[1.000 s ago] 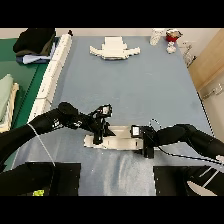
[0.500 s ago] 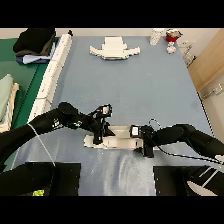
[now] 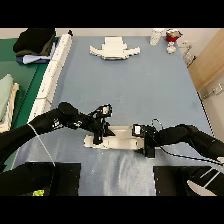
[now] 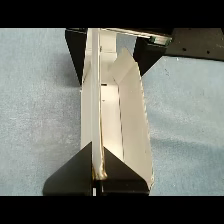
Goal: Fold the box.
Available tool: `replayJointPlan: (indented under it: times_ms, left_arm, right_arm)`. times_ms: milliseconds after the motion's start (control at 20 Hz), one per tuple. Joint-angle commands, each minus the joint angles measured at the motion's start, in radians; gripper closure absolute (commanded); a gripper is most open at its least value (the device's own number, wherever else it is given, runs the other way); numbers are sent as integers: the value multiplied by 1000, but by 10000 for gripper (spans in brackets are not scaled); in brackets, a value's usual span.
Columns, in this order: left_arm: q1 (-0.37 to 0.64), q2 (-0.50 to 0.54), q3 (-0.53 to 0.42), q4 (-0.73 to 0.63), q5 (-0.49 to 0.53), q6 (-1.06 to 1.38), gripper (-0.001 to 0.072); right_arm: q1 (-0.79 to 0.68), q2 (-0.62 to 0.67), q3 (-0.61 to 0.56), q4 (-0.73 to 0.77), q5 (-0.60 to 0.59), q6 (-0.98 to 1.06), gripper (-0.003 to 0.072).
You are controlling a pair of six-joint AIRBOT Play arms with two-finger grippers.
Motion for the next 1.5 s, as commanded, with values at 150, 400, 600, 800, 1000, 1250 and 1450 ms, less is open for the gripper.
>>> replayJointPlan:
  times_ms: [150, 400, 600, 800, 1000, 1250, 1450]
  left_arm:
    - [0, 1, 0, 0, 0, 0, 694]
    - [0, 1, 0, 0, 0, 0, 694]
    - [0, 1, 0, 0, 0, 0, 695]
    - [0, 1, 0, 0, 0, 0, 695]
    - [0, 1, 0, 0, 0, 0, 695]
    - [0, 1, 0, 0, 0, 0, 695]
    - [0, 1, 0, 0, 1, 0, 695]
  right_arm:
    - [16, 1, -3, 5, 20, -29, 56]
    - [19, -37, -3, 4, 46, -41, 219]
    - [19, -38, -5, 3, 42, -40, 227]
    - [19, -38, -5, -15, 42, -40, 227]
    - [19, -38, -4, -14, 42, -40, 226]
    - [19, -38, -4, -15, 42, -40, 227]
    - [19, -38, -4, -15, 42, -40, 226]
